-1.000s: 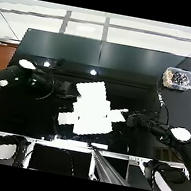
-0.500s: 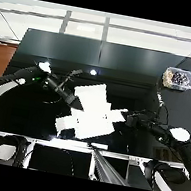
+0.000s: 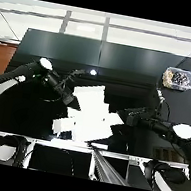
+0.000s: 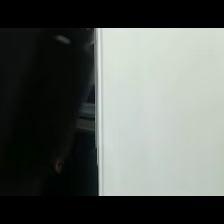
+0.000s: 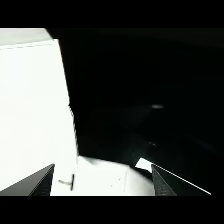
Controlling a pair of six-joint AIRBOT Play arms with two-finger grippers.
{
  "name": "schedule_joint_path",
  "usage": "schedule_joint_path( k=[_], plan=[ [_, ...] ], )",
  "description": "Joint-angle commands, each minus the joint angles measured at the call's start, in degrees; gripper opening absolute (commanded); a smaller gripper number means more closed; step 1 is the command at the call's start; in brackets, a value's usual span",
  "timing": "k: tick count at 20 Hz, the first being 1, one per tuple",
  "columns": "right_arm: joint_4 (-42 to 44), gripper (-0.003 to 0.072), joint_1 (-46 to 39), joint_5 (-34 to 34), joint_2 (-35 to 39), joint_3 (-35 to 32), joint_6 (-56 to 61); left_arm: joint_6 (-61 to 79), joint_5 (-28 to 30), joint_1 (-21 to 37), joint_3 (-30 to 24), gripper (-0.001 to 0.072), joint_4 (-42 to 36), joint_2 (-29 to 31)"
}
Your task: Fold the box and place the chain.
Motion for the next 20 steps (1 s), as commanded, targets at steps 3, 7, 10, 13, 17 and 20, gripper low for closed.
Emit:
schedule_joint_path(
  k=[3,7,10,13,17,20],
  plan=[
    [-19.0,0.0707,-4.0,18.0,0.0,9.4,0.0,6.6,24.6,-5.0,-9.0,0.0028,-0.4,11.9],
    [-16.5,0.0706,-3.5,11.7,0.0,9.5,-0.2,36.0,28.6,-8.2,-8.7,0.0028,-0.1,13.7],
    [-19.1,0.0707,0.2,6.9,-0.1,8.3,-10.7,41.9,32.7,-10.5,-8.6,0.0028,2.1,12.0],
    [-19.1,0.0707,6.5,1.5,-0.1,5.5,-22.4,41.8,39.4,-12.0,-8.6,0.0029,4.6,10.9],
    [-25.6,0.0706,16.4,-0.9,-2.4,1.3,-28.8,41.4,39.8,-12.0,-8.6,0.0029,4.6,10.7],
    [-26.6,0.0706,21.3,-5.8,-4.5,0.3,-29.2,41.4,38.8,-12.1,-8.6,0.0029,4.6,10.7]
  ],
)
